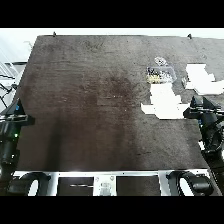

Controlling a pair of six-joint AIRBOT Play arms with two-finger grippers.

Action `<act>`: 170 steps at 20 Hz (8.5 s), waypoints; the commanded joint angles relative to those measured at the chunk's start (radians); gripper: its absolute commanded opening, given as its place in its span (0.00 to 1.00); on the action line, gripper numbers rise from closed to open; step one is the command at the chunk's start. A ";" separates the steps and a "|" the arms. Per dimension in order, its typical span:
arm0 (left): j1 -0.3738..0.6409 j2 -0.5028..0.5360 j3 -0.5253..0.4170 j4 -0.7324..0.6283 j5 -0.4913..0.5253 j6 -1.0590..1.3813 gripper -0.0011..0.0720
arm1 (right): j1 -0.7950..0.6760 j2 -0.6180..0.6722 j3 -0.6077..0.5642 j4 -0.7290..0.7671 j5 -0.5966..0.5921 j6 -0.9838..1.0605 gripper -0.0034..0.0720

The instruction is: Fold the box and place the chain.

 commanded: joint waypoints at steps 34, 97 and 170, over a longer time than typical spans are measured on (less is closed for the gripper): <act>0.000 0.000 -0.001 0.000 0.000 0.000 0.04 | -0.783 -1.557 1.455 -0.993 1.613 0.851 0.77; 0.000 -0.536 0.286 0.013 -0.401 0.181 0.81 | 0.103 -1.356 0.792 -0.340 0.965 0.774 0.04; -0.134 -1.987 1.559 0.291 -1.342 0.458 0.03 | -0.103 -1.207 0.698 -0.161 0.879 0.445 0.48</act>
